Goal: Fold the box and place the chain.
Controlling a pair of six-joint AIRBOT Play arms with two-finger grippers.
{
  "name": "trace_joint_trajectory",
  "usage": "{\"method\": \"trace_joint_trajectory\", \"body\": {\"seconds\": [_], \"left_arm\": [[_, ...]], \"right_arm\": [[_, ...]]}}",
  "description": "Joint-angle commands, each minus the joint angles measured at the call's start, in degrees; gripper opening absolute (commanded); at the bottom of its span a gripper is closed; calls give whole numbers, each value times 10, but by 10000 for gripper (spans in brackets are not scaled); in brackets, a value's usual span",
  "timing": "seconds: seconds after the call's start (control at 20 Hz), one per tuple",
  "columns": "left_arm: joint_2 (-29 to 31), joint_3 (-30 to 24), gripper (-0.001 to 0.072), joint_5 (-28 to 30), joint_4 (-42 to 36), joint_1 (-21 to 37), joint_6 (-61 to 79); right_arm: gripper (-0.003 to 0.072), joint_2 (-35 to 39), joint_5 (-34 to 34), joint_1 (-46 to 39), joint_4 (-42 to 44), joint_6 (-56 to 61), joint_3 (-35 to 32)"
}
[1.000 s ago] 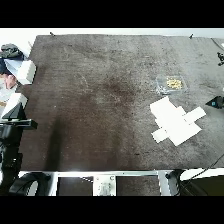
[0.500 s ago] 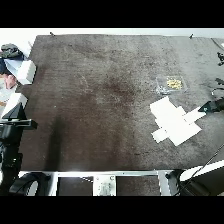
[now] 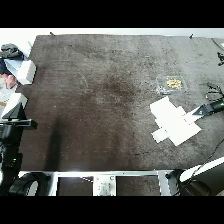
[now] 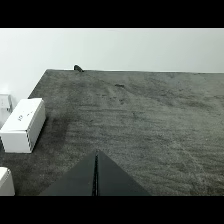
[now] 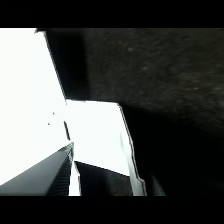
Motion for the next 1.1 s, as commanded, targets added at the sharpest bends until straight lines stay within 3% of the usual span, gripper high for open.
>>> {"method": "trace_joint_trajectory", "body": {"seconds": [0.0, 0.05, 0.1, 0.2, 0.25, 0.3, 0.35, 0.45, 0.55, 0.7, 0.8, 1.05], "left_arm": [[0, 0, 12, 0, 0, 0, 0], [0, 0, 12, 0, 0, 0, 0], [0, 0, 12, 0, 0, 0, 0], [0, 0, 12, 0, 0, 0, 0], [0, 0, 12, 0, 0, 0, 0], [0, 0, 12, 0, 0, 0, 0], [0, 0, 12, 0, 0, 0, 0], [0, 0, 12, 0, 0, 0, 0], [0, 0, 12, 0, 0, 0, 0], [0, 0, 12, 0, 0, 0, 0], [0, 0, 12, 0, 0, 0, 0], [0, 0, 12, 0, 0, 0, 0]], "right_arm": [[483, -12, 23, 7, -1, -6, 0], [482, -14, 26, 10, -10, -6, 0], [408, -16, 32, 14, -19, -7, 0], [399, -16, 39, 21, -24, -31, 0], [291, -16, 40, 24, -25, -41, 0], [266, -16, 40, 24, -25, -42, 0], [152, -16, 40, 24, -25, -42, 0], [8, -15, 41, 24, -21, -42, 0], [-30, -9, 42, 24, 0, -38, 0], [-30, 26, 41, 24, 96, -40, -38], [-30, 57, 40, 27, 163, -42, -89], [-31, 148, 6, 81, 298, -47, -290]]}}
